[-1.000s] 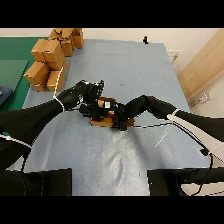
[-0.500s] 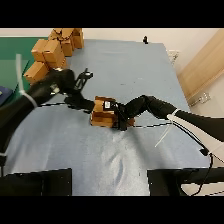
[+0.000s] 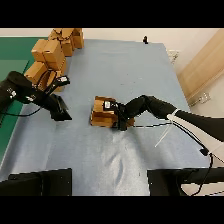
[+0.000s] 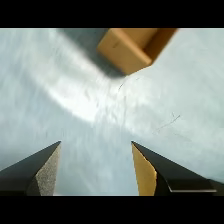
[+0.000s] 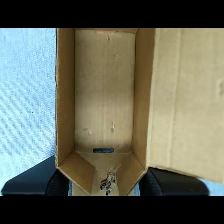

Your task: Fold the box.

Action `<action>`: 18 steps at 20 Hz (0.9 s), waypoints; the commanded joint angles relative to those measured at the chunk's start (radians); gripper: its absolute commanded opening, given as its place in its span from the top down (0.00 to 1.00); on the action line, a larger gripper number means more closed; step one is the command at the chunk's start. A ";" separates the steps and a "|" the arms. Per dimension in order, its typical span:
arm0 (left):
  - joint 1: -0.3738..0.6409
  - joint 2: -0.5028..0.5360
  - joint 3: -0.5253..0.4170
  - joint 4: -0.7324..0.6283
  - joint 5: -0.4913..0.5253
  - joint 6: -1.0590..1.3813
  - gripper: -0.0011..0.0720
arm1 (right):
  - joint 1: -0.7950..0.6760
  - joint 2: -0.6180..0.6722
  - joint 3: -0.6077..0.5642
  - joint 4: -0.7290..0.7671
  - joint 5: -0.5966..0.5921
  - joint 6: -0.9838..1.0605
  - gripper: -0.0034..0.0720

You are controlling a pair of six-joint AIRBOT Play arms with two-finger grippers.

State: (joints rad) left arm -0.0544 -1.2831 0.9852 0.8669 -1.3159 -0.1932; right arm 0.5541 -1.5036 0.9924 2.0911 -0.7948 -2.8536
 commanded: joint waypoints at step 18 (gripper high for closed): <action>-0.264 -0.281 0.020 -0.198 0.173 0.506 0.04 | 0.002 0.000 0.000 0.000 -0.007 0.001 0.95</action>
